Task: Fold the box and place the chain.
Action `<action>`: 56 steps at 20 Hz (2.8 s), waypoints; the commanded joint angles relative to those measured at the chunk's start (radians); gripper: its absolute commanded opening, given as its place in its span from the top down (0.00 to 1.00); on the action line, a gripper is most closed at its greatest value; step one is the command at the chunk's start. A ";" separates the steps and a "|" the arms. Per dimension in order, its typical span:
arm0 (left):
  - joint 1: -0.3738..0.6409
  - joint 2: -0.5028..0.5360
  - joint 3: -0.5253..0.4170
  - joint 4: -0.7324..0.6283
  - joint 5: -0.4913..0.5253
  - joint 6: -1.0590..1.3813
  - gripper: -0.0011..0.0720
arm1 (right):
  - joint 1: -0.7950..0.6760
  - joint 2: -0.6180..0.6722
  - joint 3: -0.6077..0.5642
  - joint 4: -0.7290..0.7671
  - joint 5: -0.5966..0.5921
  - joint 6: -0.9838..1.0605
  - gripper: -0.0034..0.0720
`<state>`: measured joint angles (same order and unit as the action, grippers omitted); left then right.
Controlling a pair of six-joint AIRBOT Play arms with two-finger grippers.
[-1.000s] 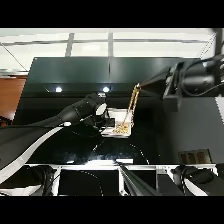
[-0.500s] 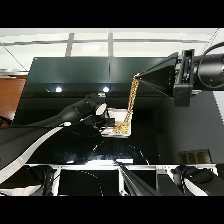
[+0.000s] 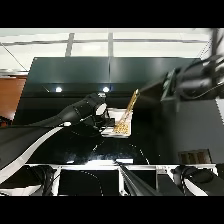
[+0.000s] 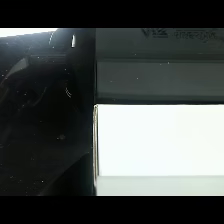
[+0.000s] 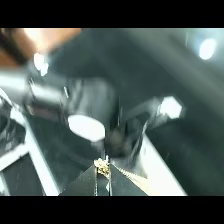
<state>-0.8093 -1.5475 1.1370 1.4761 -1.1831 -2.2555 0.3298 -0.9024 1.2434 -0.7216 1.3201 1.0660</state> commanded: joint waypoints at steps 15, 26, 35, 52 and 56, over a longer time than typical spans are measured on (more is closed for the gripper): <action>0.001 -0.005 0.000 0.000 0.004 0.000 0.94 | -0.024 -0.151 -0.402 -0.025 -0.140 -0.016 0.30; -0.002 -0.037 0.046 -0.051 0.003 -0.098 0.94 | -0.273 -0.108 -0.348 -0.083 0.021 -0.083 0.30; -0.022 0.013 0.119 -0.038 -0.009 -0.012 0.30 | -0.274 -0.108 -0.348 -0.084 0.018 -0.090 0.30; 0.447 0.509 -0.605 -0.867 0.163 2.106 0.00 | -0.317 -0.108 -0.348 -0.145 0.024 0.027 0.30; 0.396 0.431 -0.604 -0.855 0.350 2.414 0.01 | -0.317 -0.108 -0.348 -0.143 0.023 0.030 0.30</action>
<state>-0.3996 -1.0798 0.5610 0.6838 -0.9783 -0.1917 0.0132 -1.0115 0.8944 -0.8654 1.3441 1.0878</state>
